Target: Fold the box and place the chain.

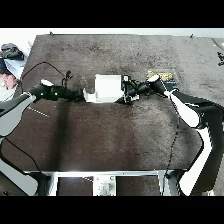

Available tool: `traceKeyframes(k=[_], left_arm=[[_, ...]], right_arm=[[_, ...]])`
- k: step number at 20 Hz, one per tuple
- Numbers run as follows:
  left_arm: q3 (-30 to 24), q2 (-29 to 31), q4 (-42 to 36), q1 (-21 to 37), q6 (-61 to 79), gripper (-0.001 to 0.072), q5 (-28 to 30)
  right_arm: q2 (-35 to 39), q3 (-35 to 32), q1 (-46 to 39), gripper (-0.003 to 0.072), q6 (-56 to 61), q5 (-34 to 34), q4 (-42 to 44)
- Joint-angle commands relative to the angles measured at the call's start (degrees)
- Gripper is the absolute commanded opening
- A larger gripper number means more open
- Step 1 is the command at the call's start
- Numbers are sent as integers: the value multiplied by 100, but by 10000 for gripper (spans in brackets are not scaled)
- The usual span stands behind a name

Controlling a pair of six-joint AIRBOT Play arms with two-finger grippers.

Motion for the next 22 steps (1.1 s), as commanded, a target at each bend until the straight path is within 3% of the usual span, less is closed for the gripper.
traceKeyframes(k=[1,3,5,11,17,22], left_arm=[[260,-15,-70,-20,57,12,-269],[374,-15,-96,-20,57,15,-402],[417,-15,-280,-20,109,280,-535],[417,-13,-461,-22,258,285,-789],[531,68,-245,-306,243,304,-525],[693,68,-282,-308,48,314,-656]], right_arm=[[-4,2,2,440,0,0,2],[-4,2,0,440,0,-2,2],[-4,2,2,440,0,2,2],[-4,2,0,440,0,0,2],[-4,2,2,440,0,-2,2],[-4,2,2,440,0,-2,2]])
